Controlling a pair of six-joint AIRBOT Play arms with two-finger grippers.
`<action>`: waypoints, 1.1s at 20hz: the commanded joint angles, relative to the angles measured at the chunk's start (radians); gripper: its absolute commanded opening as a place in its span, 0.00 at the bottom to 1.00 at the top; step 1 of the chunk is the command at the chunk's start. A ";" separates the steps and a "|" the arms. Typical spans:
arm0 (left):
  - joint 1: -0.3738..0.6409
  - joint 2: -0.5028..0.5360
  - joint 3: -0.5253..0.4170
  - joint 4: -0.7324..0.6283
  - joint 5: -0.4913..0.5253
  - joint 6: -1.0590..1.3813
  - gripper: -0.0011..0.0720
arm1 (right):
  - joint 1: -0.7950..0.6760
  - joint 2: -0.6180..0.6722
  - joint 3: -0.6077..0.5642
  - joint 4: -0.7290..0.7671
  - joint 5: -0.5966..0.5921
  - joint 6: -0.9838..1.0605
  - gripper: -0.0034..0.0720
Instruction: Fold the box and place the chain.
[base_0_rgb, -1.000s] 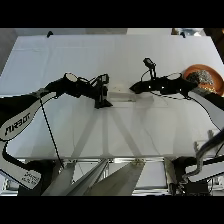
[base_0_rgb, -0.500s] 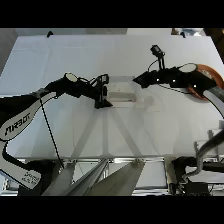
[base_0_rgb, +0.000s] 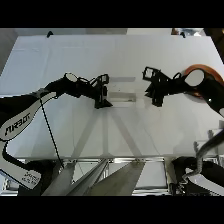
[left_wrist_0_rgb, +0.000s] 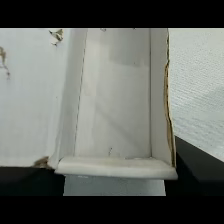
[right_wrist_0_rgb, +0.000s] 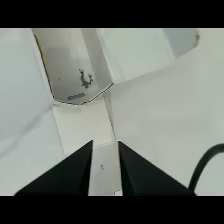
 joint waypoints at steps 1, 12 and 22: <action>0.000 0.000 0.000 -0.001 0.000 0.000 0.37 | 0.035 0.014 -0.085 0.000 -0.151 -0.091 0.42; 0.000 0.000 0.000 -0.003 0.000 0.000 0.37 | 0.030 -0.220 -0.085 0.409 -0.195 -0.471 0.41; 0.000 0.000 0.000 -0.003 0.000 0.000 0.37 | 0.031 -0.220 -0.085 0.436 -0.139 -0.513 0.26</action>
